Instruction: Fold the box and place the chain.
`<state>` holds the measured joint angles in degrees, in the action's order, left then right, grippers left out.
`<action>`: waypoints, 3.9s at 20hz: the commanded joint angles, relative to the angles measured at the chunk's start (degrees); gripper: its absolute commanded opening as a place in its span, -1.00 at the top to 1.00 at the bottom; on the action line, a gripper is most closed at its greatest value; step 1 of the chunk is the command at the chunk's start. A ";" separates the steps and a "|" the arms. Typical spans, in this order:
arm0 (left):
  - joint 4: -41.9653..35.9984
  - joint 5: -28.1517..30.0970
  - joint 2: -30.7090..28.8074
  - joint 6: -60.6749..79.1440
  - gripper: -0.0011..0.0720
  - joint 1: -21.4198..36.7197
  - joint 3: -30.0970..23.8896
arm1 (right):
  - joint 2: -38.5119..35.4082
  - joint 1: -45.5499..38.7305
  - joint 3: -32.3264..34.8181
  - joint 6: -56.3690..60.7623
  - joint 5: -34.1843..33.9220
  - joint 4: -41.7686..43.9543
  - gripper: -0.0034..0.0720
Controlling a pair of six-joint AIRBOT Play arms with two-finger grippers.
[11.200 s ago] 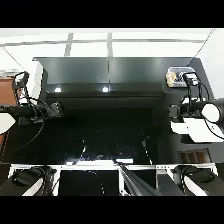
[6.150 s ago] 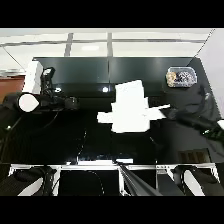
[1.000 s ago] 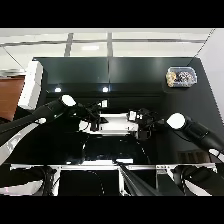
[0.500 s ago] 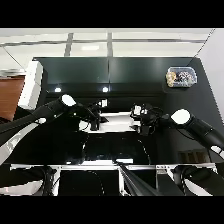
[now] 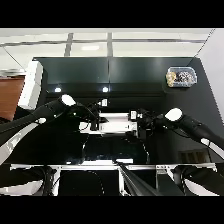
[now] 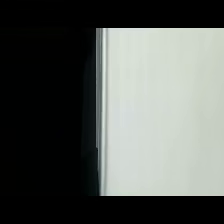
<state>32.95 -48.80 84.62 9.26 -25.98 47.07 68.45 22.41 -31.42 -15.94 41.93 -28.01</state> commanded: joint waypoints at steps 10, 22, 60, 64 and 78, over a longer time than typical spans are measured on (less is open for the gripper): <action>-0.66 0.13 0.00 -0.74 0.89 -0.04 0.07 | 4.15 0.09 -0.28 -3.26 1.29 0.46 -0.96; -0.63 0.37 0.02 -0.72 0.89 -0.04 0.07 | 5.79 0.11 -1.92 3.30 0.90 -4.63 -0.96; 13.60 -28.70 -22.88 -56.65 0.90 12.70 -1.95 | 5.81 0.61 -1.90 3.89 0.24 -5.27 -0.34; -17.92 -21.53 -22.86 -41.81 0.90 9.09 -15.61 | 5.81 0.61 -1.90 3.89 0.24 -5.27 -0.34; -1.36 16.31 -11.50 -41.16 0.90 -0.63 -6.56 | 5.81 0.63 -1.90 3.89 0.24 -5.29 -0.34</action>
<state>26.55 -31.81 68.95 -30.96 -26.11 38.44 74.22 23.00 -33.34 -12.03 42.17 -33.30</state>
